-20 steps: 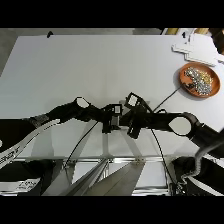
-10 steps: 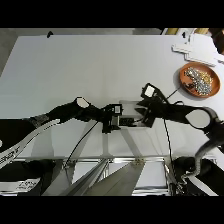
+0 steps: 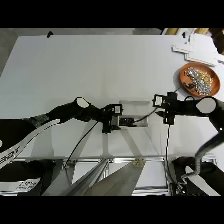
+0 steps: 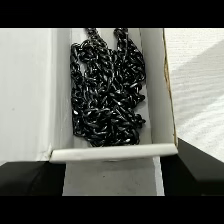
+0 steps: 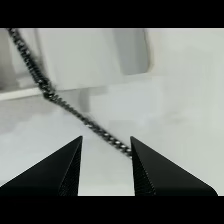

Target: Fold the box and place the chain.

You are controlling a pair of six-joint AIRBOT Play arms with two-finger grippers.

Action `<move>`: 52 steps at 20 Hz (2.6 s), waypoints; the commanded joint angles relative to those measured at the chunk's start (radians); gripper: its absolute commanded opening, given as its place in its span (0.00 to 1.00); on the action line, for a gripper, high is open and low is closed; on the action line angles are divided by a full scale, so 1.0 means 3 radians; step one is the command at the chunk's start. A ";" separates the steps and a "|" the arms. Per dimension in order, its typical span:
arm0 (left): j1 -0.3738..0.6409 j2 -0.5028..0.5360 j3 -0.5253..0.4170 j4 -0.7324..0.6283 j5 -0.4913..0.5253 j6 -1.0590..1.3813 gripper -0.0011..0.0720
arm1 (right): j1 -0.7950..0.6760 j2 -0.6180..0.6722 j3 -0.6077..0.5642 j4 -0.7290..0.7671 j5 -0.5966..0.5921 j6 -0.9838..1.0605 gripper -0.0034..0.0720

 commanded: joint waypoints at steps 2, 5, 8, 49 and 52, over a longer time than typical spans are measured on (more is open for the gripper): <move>0.0001 0.0001 0.0003 0.0000 0.0000 0.0000 0.44 | -0.0057 -0.0497 -0.0003 0.0117 0.0066 -0.0446 0.49; 0.0001 0.0001 0.0003 0.0000 0.0000 0.0000 0.44 | -0.0056 -0.0673 -0.0003 0.0341 0.0038 -0.0717 0.49; 0.0001 0.0001 0.0003 0.0000 0.0000 0.0001 0.44 | -0.0056 -0.0785 -0.0003 0.0693 0.0029 -0.1011 0.46; 0.0001 0.0001 0.0003 0.0001 0.0000 0.0000 0.44 | -0.0057 0.0562 0.0005 0.0276 0.0521 0.0326 0.31; 0.0001 0.0001 0.0003 0.0000 0.0001 0.0000 0.44 | -0.0286 0.0361 -0.0011 0.0031 0.0542 0.0159 0.34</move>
